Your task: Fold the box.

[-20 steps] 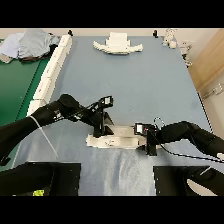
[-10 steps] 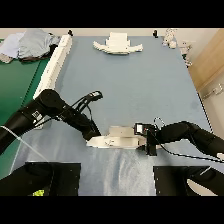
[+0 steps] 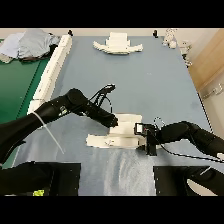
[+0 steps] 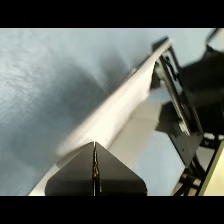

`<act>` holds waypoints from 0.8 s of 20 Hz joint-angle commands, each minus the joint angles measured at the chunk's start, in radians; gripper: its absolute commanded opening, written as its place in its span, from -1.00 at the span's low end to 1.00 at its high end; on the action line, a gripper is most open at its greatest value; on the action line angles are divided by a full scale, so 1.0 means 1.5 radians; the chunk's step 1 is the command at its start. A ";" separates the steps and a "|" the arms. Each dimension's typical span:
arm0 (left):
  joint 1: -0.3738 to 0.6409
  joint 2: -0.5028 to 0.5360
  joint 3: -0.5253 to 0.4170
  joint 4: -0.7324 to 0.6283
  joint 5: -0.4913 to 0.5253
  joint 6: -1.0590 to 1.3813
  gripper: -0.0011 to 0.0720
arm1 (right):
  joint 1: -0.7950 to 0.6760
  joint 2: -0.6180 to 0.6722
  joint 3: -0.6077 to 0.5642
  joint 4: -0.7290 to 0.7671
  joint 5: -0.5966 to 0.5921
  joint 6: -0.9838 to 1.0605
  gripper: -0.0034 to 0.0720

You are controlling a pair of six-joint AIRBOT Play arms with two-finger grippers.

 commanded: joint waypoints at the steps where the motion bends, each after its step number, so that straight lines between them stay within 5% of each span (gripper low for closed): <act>1: 0.016 -0.069 0.012 0.005 0.029 -0.067 -0.93 | 0.000 0.000 0.000 0.000 0.000 0.000 0.45; 9: 0.023 -0.101 0.016 0.021 -0.008 -0.081 -0.93 | 0.000 0.000 0.000 0.000 0.000 0.000 0.44; 16: 0.013 0.155 -0.011 0.155 -0.028 -0.075 -0.94 | 0.000 0.000 0.000 0.000 0.000 0.000 0.44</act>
